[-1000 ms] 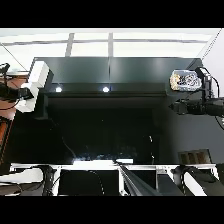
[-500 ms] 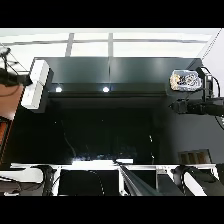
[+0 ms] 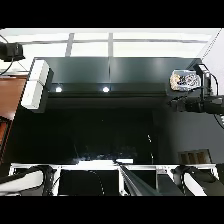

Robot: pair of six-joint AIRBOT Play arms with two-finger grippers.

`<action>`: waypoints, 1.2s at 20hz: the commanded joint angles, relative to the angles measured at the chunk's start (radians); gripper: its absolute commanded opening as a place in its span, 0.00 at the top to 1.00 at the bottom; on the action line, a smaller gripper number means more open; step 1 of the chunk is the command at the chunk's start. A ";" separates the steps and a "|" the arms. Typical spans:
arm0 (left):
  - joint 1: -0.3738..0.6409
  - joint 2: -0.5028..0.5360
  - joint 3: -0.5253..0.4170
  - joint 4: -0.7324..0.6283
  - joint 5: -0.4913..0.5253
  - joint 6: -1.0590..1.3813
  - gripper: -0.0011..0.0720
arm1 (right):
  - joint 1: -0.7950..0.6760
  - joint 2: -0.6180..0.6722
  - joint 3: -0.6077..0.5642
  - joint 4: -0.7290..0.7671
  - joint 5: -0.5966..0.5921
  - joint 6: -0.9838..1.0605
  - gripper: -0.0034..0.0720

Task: Fold the box and place the chain.

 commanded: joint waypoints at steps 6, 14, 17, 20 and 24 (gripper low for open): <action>-0.262 0.669 -0.953 -0.038 0.545 -0.027 0.95 | 0.008 0.000 0.001 -0.032 -0.085 -0.031 0.94; -0.264 0.798 -1.123 -0.027 0.623 -0.040 0.95 | 0.008 0.000 0.001 -0.032 -0.085 -0.031 0.94; -0.264 0.797 -1.123 -0.028 0.623 -0.040 0.95 | 0.008 0.000 0.001 -0.032 -0.085 -0.031 0.94; -0.264 0.797 -1.123 -0.030 0.623 -0.040 0.95 | 0.008 0.000 0.001 -0.032 -0.085 -0.031 0.94; -0.264 0.797 -1.123 -0.030 0.623 -0.040 0.95 | 0.008 0.000 0.001 -0.032 -0.085 -0.031 0.94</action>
